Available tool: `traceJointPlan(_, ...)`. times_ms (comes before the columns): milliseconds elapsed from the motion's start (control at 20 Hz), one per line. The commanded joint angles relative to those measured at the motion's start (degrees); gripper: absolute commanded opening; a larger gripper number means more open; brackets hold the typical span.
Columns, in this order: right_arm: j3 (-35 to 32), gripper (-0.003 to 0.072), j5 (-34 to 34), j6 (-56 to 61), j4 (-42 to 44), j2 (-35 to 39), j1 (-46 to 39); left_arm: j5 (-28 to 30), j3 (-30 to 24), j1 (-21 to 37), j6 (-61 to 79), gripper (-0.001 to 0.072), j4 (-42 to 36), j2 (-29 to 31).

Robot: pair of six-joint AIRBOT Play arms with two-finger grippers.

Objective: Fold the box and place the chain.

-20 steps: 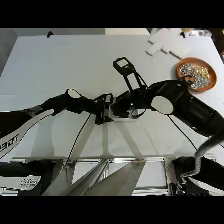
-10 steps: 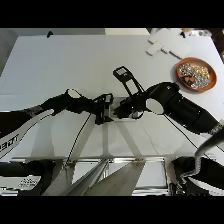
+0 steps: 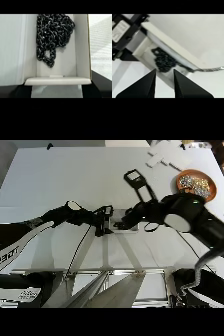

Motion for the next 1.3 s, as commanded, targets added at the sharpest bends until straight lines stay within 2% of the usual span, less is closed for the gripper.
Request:
traceJointPlan(0,-0.02,0.025,5.86,0.09,-3.04,5.01,-9.51,-0.02,0.02,0.02,0.02,0.0206,0.0,0.04)
traceJointPlan(150,-0.07,0.025,6.16,-1.99,-3.04,2.82,-21.29,0.0,0.02,0.02,0.02,0.0206,0.0,0.04)
traceJointPlan(300,-0.04,0.025,5.33,-5.44,-2.58,-4.48,-27.54,0.0,0.02,0.02,0.02,0.0206,0.0,0.04)
traceJointPlan(450,-0.04,0.0279,2.21,-8.66,-2.23,-14.47,-28.04,0.0,0.02,0.02,0.02,0.0206,0.0,0.04)
traceJointPlan(600,-0.04,0.0283,-1.53,-12.5,3.13,-21.79,-28.04,0.0,0.02,0.02,0.02,0.0206,0.0,0.04)
traceJointPlan(700,-0.04,0.0344,-2.69,-13.03,3.8,-25.29,-28.04,0.0,0.02,0.02,0.02,0.0206,0.0,0.04)
traceJointPlan(900,-0.04,0.0346,-4.28,-13.05,3.78,-28.96,-28.04,0.0,0.02,0.02,0.02,0.0206,0.0,0.04)
traceJointPlan(1250,-0.04,0.0338,-5.75,-12.96,3.72,-31.12,-28.04,-0.02,0.02,0.02,0.02,0.0206,0.0,0.04)
